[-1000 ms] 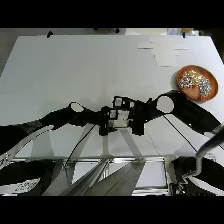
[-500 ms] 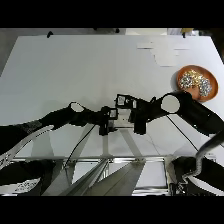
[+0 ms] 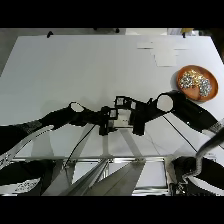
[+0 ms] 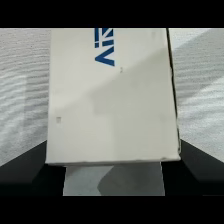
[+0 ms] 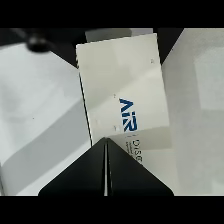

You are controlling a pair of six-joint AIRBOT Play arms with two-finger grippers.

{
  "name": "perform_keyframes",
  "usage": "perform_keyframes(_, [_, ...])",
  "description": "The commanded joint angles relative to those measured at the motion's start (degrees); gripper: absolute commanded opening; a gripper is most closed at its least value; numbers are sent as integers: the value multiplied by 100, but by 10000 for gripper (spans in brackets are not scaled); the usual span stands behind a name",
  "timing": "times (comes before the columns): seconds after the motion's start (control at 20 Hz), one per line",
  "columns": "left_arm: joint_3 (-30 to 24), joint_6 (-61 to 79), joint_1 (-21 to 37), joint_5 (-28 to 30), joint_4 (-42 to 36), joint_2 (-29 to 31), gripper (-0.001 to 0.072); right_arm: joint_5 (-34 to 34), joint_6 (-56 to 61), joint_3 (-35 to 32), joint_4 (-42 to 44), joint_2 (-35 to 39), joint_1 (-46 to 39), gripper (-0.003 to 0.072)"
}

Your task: Fold the box and place the chain.

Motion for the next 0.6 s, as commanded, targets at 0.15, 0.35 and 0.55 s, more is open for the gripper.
perform_keyframes(0.15, [7,-2,2,0,0,2,207,103,2,-76,28,-59,-2,17])
perform_keyframes(0.35, [7,-2,2,0,0,2,207,22,-11,-354,125,-66,-2,17])
perform_keyframes(0.55, [7,-2,2,0,0,2,207,-199,-17,-409,177,-72,-2,18])
